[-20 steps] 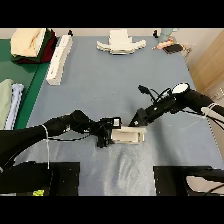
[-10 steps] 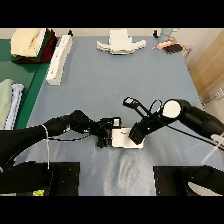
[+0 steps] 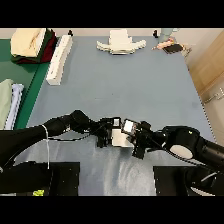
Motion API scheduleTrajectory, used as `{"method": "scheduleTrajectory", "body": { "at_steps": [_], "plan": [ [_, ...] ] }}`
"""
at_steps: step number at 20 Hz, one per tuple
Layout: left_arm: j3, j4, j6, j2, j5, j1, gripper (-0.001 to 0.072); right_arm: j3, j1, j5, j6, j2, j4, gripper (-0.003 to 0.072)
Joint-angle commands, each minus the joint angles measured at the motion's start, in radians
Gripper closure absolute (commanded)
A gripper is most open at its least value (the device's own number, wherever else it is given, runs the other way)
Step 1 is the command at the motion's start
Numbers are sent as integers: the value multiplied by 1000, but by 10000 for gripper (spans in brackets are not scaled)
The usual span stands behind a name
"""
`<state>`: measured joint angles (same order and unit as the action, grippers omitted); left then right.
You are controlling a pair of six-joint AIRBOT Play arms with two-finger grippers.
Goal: Fold the box.
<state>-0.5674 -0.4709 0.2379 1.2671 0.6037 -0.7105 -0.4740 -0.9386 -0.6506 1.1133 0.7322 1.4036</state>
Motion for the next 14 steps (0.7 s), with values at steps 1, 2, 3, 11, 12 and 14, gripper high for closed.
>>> {"method": "scheduleTrajectory", "body": {
  "at_steps": [1, 2, 3, 11, 12, 14],
  "plan": [
    [0, 0, 0, -1, 0, 0, 245, 71, -52, 74, 22, -53, 138, 511],
    [0, 0, 0, -1, 0, 0, 245, 76, -52, 73, 22, -42, 186, 374],
    [0, 0, 0, -1, 0, 0, 245, 76, -52, 73, 22, -30, 230, 313],
    [0, 0, 0, -1, 0, 0, 245, 68, -52, 102, 2, -14, 336, 96],
    [0, 0, 0, -1, 0, 0, 245, 68, -52, 104, -18, -15, 339, 97],
    [0, 0, 0, -1, 0, 0, 245, 64, -52, 114, -26, -15, 359, 99]
  ]
}}
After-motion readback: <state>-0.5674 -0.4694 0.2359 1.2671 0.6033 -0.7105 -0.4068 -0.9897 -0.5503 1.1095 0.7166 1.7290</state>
